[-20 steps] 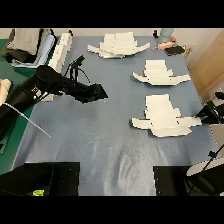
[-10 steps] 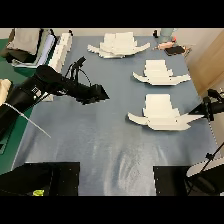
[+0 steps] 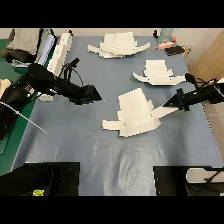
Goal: Fold the box.
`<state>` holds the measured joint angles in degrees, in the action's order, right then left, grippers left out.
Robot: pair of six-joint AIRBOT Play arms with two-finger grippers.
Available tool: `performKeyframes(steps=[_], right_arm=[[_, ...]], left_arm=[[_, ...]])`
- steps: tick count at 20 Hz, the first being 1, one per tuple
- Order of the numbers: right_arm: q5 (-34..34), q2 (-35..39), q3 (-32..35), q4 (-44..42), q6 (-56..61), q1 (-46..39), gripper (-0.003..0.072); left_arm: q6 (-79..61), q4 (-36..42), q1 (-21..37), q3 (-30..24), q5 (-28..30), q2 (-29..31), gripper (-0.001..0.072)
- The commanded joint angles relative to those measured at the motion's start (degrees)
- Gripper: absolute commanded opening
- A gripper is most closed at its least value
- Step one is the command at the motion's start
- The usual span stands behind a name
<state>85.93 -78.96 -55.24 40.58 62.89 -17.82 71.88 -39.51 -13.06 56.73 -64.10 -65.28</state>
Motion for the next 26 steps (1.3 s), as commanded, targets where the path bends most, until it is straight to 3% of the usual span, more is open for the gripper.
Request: performKeyframes(steps=[1,4,7,8,9,16,18,22,26], right_arm=[[-18.16,13.73,15.45,-0.94,7.96,10.82,0.0001],[-28.89,24.2,27.45,-0.96,18.62,17.9,0.0001],[-31.47,29.86,34.14,-0.96,23.45,22.99,0.003],[-30.51,30.12,34.62,-0.87,23.69,23.67,0.017],[-29.03,29.97,34.64,-0.85,23.69,24.0,0.0244],[-20.35,25.7,34.67,-0.07,26.18,23.96,0.0221],[-20.9,24.3,34.67,-1.07,21.09,24.0,0.0002],[-22.01,26.18,34.67,-9.57,0.0,24.85,0.0001],[-28.0,33.05,34.67,-5.7,-2.29,29.86,0.0001]], left_arm=[[-3.93,-0.79,4.7,-0.15,-6.6,0.02,0.0586],[-5.55,-1.25,7.43,-0.46,-8.7,0.02,0.0586],[-6.99,-2.05,7.78,-0.63,-8.61,0.0,0.0586],[-6.99,-2.05,7.78,-0.72,-8.66,0.0,0.0586],[-7.02,-2.08,7.78,-0.72,-8.74,0.0,0.0586],[-6.99,-2.08,7.78,-0.72,-10.03,0.0,0.0586],[-7.02,-2.19,7.8,-0.72,-9.97,-0.09,0.0586],[-8.35,-4.24,7.78,-0.72,-9.88,-0.11,0.0586],[-9.62,-5.73,7.78,-1.66,-9.86,-0.15,0.0586]])
